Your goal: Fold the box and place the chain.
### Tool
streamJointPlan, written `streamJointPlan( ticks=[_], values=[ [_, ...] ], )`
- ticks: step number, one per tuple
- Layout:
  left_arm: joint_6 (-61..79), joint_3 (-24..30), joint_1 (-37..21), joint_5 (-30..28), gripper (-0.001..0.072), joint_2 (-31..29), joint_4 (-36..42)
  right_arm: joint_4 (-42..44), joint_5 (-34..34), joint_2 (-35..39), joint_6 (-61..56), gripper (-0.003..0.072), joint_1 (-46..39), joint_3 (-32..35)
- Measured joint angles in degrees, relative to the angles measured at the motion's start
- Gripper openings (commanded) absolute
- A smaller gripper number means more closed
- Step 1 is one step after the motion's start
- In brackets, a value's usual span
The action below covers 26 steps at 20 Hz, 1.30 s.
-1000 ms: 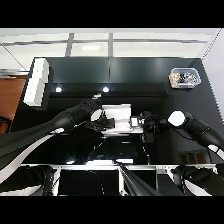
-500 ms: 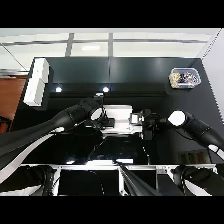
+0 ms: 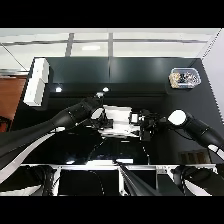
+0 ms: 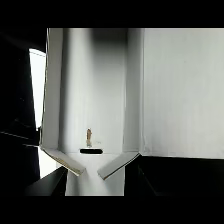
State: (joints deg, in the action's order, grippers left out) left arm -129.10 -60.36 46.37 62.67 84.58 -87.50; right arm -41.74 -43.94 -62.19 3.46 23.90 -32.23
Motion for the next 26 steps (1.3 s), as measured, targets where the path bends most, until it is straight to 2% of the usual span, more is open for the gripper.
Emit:
streamJointPlan(
  ticks=[1, 2, 9, 16, 17, 18, 20, 21, 22, 23, 25, 26],
  values=[
    [0.09, 0.00, 0.00, 0.00, 0.0027, 0.02, -0.07, 0.24, -0.17, 0.00, 0.13, 0.0436, 0.07, 0.00],
    [0.15, 0.00, 0.00, 0.20, 0.0027, 0.00, -0.07, 0.48, -0.33, 0.00, 0.15, 0.0302, 0.13, 0.00],
    [0.17, 0.00, 0.00, 0.52, 0.0028, 0.02, -0.15, 3.06, -0.02, -1.44, 0.15, 0.0296, 2.40, 0.00],
    [0.13, 0.00, 0.00, 0.44, 0.0028, 0.02, -0.28, 10.58, 5.46, -3.80, -0.15, 0.0301, 5.57, 0.07],
    [0.13, 0.00, 0.00, 0.39, 0.0028, 0.02, -0.24, 11.02, 5.84, -4.09, -0.28, 0.0140, 5.66, 0.13],
    [0.13, 0.00, 0.00, 0.28, 0.0028, 0.02, -0.09, 11.34, 6.14, -4.33, -0.35, 0.0090, 5.75, 0.20],
    [0.13, 0.00, 0.02, 0.11, 0.0028, 0.02, 0.17, 11.74, 6.51, -4.63, -0.74, 0.0423, 5.86, 0.26],
    [0.11, 0.00, 0.02, 0.09, 0.0028, 0.02, 0.20, 11.89, 6.62, -4.70, -1.01, 0.0185, 5.86, 0.31],
    [-0.04, 0.00, 0.02, 0.17, 0.0029, 0.02, 0.20, 11.80, 6.75, -4.74, -1.64, 0.0171, 5.86, 0.33],
    [-0.02, 0.00, 0.02, 0.42, 0.0029, 0.02, 0.17, 11.54, 6.78, -4.81, -2.67, 0.0303, 5.84, 0.37],
    [-0.02, 0.00, 0.02, 0.37, 0.0029, 0.02, 0.17, 11.08, 6.82, -4.81, -5.11, 0.0009, 5.73, 0.37],
    [0.00, 0.00, 0.02, 0.35, 0.0029, 0.02, 0.17, 10.47, 6.69, -4.68, -7.15, 0.0017, 5.55, 0.31]
  ],
)
